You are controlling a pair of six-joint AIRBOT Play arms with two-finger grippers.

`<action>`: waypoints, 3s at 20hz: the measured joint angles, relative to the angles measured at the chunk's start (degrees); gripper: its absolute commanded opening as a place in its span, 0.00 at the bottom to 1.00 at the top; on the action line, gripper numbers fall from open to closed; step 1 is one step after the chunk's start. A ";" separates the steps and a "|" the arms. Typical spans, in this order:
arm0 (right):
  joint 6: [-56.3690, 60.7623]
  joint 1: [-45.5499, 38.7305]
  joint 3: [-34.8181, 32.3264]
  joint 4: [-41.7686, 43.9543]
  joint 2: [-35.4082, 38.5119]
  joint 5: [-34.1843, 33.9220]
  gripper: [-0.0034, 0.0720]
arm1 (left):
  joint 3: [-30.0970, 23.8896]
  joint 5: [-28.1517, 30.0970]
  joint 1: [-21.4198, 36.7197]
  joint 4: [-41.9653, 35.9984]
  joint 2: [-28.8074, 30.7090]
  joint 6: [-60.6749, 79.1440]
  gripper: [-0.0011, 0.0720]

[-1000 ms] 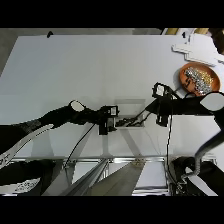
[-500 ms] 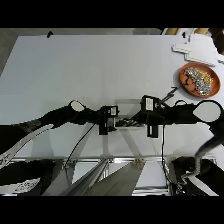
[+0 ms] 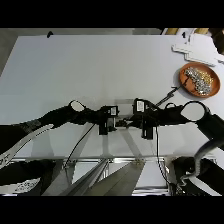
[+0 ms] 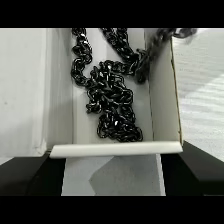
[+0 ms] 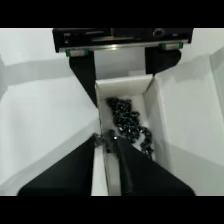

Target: Fold the box and place the chain.

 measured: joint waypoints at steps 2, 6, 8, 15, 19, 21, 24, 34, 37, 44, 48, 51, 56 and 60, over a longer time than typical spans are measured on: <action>-0.04 -0.50 -0.31 -0.07 -0.02 -1.29 0.40 | 0.00 0.00 0.00 0.00 0.00 0.00 0.21; -0.92 -6.84 -0.46 -0.70 3.54 -2.25 0.36 | 0.00 0.00 0.00 0.00 0.00 0.00 0.21; -1.49 -12.13 -0.52 -1.18 4.81 -2.29 0.33 | 0.00 0.00 -0.02 0.00 0.00 0.00 0.21; -7.61 -20.92 -0.57 -8.28 -0.37 -4.00 0.30 | 0.00 0.00 -0.02 -0.02 0.00 0.00 0.21; -10.60 -20.92 -0.57 -12.57 -6.16 -4.79 0.35 | 0.00 0.00 -0.02 0.00 0.00 0.00 0.21; -13.03 -20.09 -0.57 -13.46 -9.11 -4.98 0.36 | 0.00 0.00 -0.02 -0.02 0.00 0.00 0.21; -15.34 -19.17 -0.57 -13.97 -13.27 -5.42 0.36 | 0.00 0.00 -0.02 -0.02 0.00 0.00 0.21; -22.16 -18.62 -0.63 -8.09 -17.11 -8.20 0.34 | 0.00 0.00 0.00 0.00 0.00 0.00 0.21; -22.71 -18.62 -0.79 -7.52 -17.42 -8.20 0.34 | 0.00 0.00 -0.02 -0.02 0.00 0.00 0.21; -23.89 -18.62 -1.66 -7.34 -17.38 -8.15 0.07 | 0.00 0.00 -0.02 -0.02 0.00 0.00 0.21; -17.66 -18.62 -1.70 -9.14 -12.50 -7.17 0.07 | 0.00 0.00 -0.02 0.00 0.00 0.02 0.21; -10.93 -18.62 -1.73 -9.60 -5.14 -5.27 0.07 | 0.00 0.00 -0.02 -0.02 0.00 0.00 0.21; -6.23 -18.60 -1.73 -1.64 6.38 -0.28 0.07 | 0.00 0.00 0.00 -0.02 0.00 0.02 0.21; -5.25 -16.22 -1.73 6.36 9.86 3.04 0.07 | 0.00 0.00 -0.02 -0.02 0.00 0.02 0.21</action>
